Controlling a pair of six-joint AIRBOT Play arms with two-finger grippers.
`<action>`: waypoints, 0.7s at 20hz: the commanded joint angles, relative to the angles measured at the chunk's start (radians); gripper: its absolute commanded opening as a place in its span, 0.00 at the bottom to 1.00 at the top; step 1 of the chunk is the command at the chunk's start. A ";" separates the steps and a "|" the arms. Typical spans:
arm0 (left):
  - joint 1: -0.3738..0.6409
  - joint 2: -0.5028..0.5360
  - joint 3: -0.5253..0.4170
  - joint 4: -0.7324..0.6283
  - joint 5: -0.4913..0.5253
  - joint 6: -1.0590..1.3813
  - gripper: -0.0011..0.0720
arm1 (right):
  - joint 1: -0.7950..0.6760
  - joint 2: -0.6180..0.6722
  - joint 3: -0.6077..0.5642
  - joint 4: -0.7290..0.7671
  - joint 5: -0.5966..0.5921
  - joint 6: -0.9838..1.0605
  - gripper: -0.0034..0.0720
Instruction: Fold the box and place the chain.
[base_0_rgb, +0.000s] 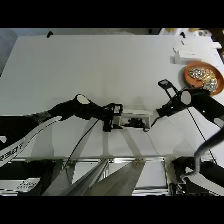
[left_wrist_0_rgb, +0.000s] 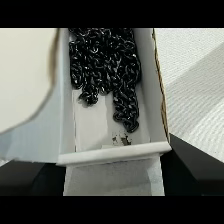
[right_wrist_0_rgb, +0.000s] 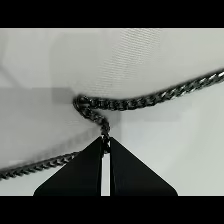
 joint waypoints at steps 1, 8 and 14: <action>0.001 0.000 0.000 0.000 0.000 0.000 0.27 | 0.001 0.142 0.001 0.013 0.043 0.000 0.07; 0.001 0.000 0.000 0.000 0.000 0.000 0.27 | 0.001 0.460 0.001 0.308 0.254 -0.138 0.07; 0.001 0.000 0.001 0.000 0.000 0.000 0.27 | 0.001 0.575 0.001 0.497 0.510 -0.142 0.07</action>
